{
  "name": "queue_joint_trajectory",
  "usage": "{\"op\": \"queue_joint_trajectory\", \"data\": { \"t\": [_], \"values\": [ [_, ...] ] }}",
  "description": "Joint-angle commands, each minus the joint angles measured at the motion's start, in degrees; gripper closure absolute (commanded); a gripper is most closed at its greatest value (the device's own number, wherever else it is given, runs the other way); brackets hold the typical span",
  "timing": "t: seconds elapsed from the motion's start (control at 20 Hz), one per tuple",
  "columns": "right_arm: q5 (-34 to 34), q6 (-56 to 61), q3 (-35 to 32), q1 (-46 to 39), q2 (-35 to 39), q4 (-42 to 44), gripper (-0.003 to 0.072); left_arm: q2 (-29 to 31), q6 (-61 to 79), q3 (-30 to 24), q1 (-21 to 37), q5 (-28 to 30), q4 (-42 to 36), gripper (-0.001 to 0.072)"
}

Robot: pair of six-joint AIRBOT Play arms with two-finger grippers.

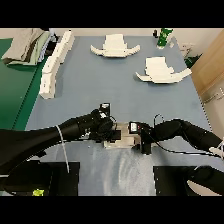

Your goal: Fold the box.

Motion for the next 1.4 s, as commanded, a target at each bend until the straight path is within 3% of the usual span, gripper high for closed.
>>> {"op": "queue_joint_trajectory", "data": {
  "t": [0.0,0.15,0.25,0.4,0.45,0.5,0.85,0.9,0.95,1.2,1.35],
  "values": [
    [0.0,0.0,0.0,0.0,0.0,0.0,0.0164,-2.3,-0.4,2.8,-0.7,-3.0,1.7,0.0357],
    [0.0,0.0,0.0,0.0,0.0,0.0,0.0164,-2.4,-0.4,3.0,-0.7,-4.3,1.8,0.0365],
    [0.0,0.0,0.0,0.0,0.0,0.0,0.0164,-2.4,-0.3,3.0,-0.7,-4.6,1.8,0.0540],
    [0.0,0.0,0.0,0.0,0.0,0.0,0.0164,-2.4,-1.6,3.0,-0.7,-4.7,2.0,0.0549],
    [0.0,0.0,0.0,0.0,0.0,0.0,0.0164,-2.4,-2.7,3.0,-0.7,-4.8,2.6,0.0663],
    [0.0,0.0,0.0,0.0,0.0,0.0,0.0164,-2.4,-3.7,3.0,-1.0,-4.8,3.3,0.0698],
    [0.0,0.0,0.0,0.0,0.0,0.0,0.0164,-2.4,-3.4,3.7,-1.4,-6.0,3.7,0.0688],
    [0.0,0.0,0.0,0.0,0.0,0.0,0.0164,-2.3,-2.6,4.2,-1.4,-6.0,3.7,0.0421],
    [0.0,0.0,0.0,0.0,0.0,0.0,0.0164,-2.3,-2.7,4.7,-1.3,-6.2,3.7,0.0209],
    [0.0,0.0,0.0,0.0,0.0,0.0,0.0164,0.1,-1.9,6.9,-1.3,-8.5,3.7,0.0192],
    [0.0,0.0,0.0,0.0,0.0,0.0,0.0164,4.1,-1.1,7.0,-1.3,-13.5,3.8,0.0193]
  ]
}}
